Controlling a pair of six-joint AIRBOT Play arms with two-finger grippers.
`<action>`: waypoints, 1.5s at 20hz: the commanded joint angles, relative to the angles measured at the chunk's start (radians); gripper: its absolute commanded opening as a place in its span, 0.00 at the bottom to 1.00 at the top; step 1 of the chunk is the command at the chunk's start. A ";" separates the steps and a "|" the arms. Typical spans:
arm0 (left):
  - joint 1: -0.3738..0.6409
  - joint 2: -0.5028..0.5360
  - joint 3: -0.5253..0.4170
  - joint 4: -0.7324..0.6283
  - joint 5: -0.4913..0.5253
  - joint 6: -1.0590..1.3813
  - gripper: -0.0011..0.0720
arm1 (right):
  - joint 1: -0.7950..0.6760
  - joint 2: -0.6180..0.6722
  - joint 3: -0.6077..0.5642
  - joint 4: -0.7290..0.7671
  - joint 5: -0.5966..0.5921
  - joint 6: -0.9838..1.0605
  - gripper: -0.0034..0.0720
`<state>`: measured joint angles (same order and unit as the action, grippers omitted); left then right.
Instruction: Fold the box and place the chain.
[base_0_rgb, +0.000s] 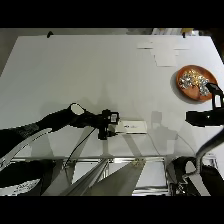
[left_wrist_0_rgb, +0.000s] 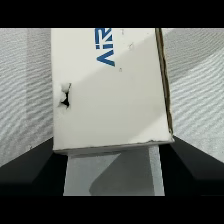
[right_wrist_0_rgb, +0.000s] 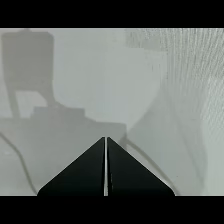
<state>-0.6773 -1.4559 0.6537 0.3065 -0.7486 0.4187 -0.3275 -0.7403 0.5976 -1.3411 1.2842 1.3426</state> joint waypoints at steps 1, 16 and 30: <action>0.000 0.000 0.001 0.000 -0.001 0.000 0.30 | -0.001 0.001 0.000 0.006 -0.003 -0.001 0.07; 0.391 0.580 0.001 0.600 -0.075 -0.844 0.12 | -0.001 0.001 0.000 0.006 -0.003 -0.001 0.07; 1.054 0.632 -0.097 0.900 -0.109 -1.379 0.14 | -0.001 0.000 0.000 0.006 -0.002 -0.001 0.07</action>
<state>0.3054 -0.7952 0.5896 1.1790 -0.8513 -0.9131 -0.3275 -0.7403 0.5976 -1.3346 1.2816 1.3418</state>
